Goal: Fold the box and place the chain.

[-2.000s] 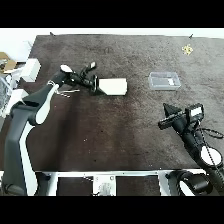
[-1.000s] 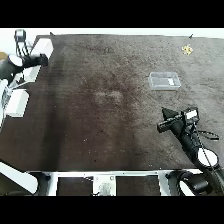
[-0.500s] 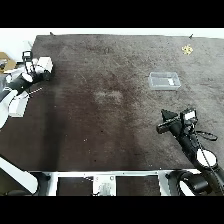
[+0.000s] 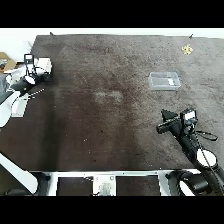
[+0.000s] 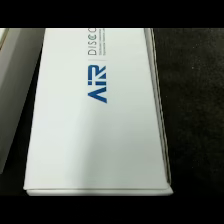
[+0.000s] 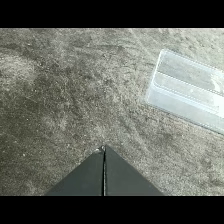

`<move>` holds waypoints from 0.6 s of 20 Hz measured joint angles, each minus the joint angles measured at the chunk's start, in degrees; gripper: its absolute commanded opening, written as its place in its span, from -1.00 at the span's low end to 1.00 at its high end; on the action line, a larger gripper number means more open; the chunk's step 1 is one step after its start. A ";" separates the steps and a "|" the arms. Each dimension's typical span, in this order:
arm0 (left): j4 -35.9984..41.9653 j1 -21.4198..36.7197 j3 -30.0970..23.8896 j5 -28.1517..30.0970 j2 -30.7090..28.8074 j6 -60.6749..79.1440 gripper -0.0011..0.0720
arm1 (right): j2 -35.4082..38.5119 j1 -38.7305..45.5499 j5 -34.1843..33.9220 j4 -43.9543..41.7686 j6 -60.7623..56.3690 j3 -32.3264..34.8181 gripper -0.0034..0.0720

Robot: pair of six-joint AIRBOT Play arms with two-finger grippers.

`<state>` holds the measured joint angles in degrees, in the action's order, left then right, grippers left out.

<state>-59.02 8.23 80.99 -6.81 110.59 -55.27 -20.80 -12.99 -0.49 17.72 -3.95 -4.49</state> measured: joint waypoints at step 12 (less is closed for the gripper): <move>-0.20 0.07 1.29 -0.94 -3.91 2.95 1.00 | 0.00 0.00 0.00 -0.02 0.02 0.00 -0.89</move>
